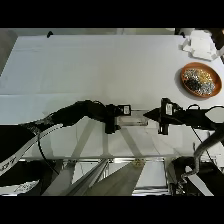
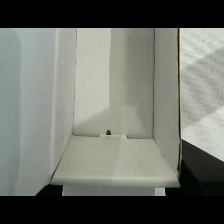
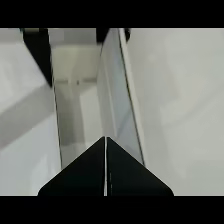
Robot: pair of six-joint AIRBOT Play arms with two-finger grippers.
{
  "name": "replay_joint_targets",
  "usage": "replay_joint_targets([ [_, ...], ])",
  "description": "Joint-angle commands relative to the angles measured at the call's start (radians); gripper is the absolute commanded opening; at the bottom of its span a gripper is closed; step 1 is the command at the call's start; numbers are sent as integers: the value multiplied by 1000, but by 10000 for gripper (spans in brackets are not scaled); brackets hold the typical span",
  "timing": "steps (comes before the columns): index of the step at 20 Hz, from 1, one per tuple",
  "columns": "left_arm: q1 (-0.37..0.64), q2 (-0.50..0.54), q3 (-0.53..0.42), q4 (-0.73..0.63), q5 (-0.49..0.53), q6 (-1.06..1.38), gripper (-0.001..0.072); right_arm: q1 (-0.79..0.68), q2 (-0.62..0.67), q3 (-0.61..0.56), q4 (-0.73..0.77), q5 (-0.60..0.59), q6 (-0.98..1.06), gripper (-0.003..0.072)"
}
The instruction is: Fold the box and place the chain.
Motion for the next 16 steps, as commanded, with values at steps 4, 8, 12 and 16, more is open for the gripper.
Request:
replay_joint_targets([
  [4,0,1,0,0,0,0,335,1,-149,1,157,-185,-50,6],
  [8,0,1,0,0,0,0,335,1,-321,1,200,-296,-38,6],
  [12,0,1,0,0,0,0,336,1,-368,1,199,-310,-31,6],
  [16,0,1,0,0,0,0,335,1,-368,1,196,-252,-32,7],
])
